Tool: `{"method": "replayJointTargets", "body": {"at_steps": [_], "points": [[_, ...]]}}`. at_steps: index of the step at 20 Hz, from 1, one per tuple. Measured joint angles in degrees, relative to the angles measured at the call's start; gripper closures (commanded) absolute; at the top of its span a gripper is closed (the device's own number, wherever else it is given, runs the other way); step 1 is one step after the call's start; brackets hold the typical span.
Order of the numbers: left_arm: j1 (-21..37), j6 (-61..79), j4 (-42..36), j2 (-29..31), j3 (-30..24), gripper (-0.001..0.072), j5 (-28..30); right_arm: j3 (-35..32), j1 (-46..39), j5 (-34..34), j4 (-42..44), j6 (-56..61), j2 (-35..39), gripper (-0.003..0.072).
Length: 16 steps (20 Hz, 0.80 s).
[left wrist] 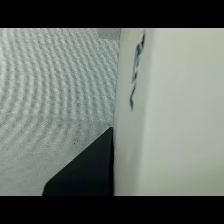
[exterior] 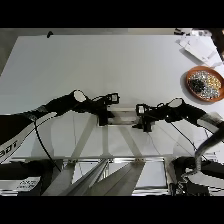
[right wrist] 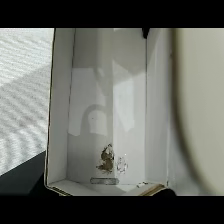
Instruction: Fold the box and place the chain.
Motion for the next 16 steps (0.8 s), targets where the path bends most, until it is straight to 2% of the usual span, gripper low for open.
{"method": "replayJointTargets", "body": {"at_steps": [5,6,8,9,14,15,16], "points": [[0.0,0.0,0.0,0.0,0.0,0.0692,0.0,0.0,0.0,0.1,0.0,0.0,0.0,0.0346],[0.0,0.0,0.0,0.0,0.0,0.0630,-0.1,0.0,0.0,0.1,0.0,0.0,0.0,0.0346],[0.0,-0.1,0.0,0.2,0.0,0.0291,-1.7,0.0,0.0,0.8,-0.6,-0.1,0.0,0.0346],[0.0,0.0,0.3,0.5,-0.1,0.0243,-2.5,0.0,0.0,0.8,-0.6,-0.2,0.0,0.0346],[0.2,-0.4,2.1,3.3,-0.1,0.0233,-1.7,-0.1,0.0,0.5,-0.3,0.0,0.0,0.0346],[0.2,-0.5,2.3,4.1,-0.1,0.0182,-2.5,-0.1,0.0,0.5,-0.3,0.0,0.0,0.0346],[0.2,-1.0,3.1,4.8,-0.1,0.0174,-2.9,-0.1,0.0,0.5,-0.2,0.0,0.0,0.0346]]}}
